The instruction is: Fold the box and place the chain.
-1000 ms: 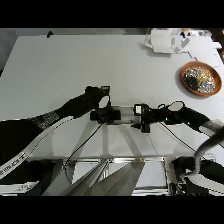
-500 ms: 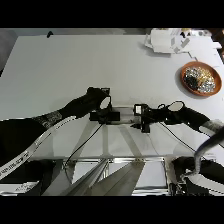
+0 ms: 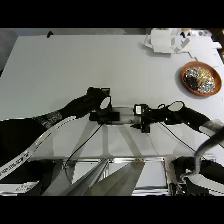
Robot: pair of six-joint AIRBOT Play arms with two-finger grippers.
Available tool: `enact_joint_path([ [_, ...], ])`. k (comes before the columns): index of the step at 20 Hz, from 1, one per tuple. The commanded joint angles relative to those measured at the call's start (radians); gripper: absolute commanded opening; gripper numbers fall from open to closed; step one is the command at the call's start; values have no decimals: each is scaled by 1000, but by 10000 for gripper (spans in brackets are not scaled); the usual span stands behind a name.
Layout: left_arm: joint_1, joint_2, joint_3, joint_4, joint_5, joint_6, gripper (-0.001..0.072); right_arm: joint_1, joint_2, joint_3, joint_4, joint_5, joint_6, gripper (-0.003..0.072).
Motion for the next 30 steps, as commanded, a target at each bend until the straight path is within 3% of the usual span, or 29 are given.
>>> enact_joint_path([
  [1,3,39,0,-3,2,11,290,0,1,0,2,-1,6,397],
  [7,47,200,0,0,-45,100,290,0,1,0,2,-1,6,397],
  [13,110,429,-28,-21,-229,507,296,0,1,0,2,-1,6,397],
  [14,129,484,-59,-22,-229,636,352,1,1,0,2,-1,6,397],
  [15,156,548,-106,-30,-220,797,532,0,1,0,2,-1,6,397],
  [16,192,607,-159,-54,-186,974,578,0,1,0,2,-1,6,397],
  [20,423,787,-433,-280,-19,1726,578,0,1,0,2,-1,6,397],
  [24,573,718,-591,-528,139,2241,579,0,1,0,2,0,6,397],
  [25,584,667,-594,-575,159,2300,586,0,1,0,2,0,6,397],
  [27,589,551,-594,-668,198,2401,704,0,1,0,2,0,6,397],
  [30,583,395,-594,-780,213,2573,705,0,1,0,2,-1,6,397],
])
